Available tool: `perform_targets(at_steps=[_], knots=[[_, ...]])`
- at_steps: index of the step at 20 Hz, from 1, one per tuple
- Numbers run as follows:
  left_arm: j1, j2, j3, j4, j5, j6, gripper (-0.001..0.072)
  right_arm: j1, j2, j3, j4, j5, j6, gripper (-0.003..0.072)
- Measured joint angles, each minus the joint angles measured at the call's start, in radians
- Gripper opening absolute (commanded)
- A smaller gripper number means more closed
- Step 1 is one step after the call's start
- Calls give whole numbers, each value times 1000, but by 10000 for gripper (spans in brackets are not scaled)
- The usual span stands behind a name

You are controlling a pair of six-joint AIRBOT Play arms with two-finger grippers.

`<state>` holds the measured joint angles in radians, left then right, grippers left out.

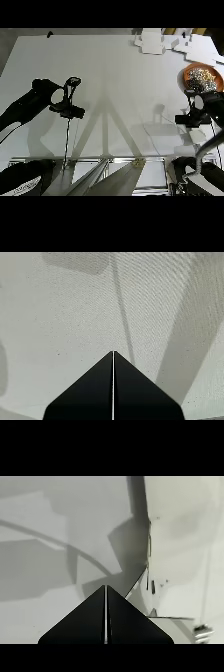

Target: Fold the box and place the chain.

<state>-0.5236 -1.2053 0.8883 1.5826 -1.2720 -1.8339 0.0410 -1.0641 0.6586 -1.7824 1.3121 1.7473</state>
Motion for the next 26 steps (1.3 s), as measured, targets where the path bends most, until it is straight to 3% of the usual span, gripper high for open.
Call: perform_targets(at_steps=[7,8,10,11,16,20,24,26], knots=[[0,0,0,0,0,0,10,-77,11,154,-269,47,-161,17],[0,0,0,0,0,0,10,-121,12,160,-296,26,-176,92],[0,0,0,0,0,0,10,-223,10,168,-334,-23,-208,467],[0,0,0,0,0,0,10,-276,5,170,-341,-42,-225,550],[0,0,0,0,0,0,10,-514,-65,175,-312,-85,-281,537],[0,0,0,0,0,0,10,-601,-130,175,-318,-101,-347,510],[0,0,0,0,0,0,10,-678,-183,175,-349,-148,-376,370],[0,0,0,0,0,0,10,-709,-204,175,-354,-171,-365,261]])
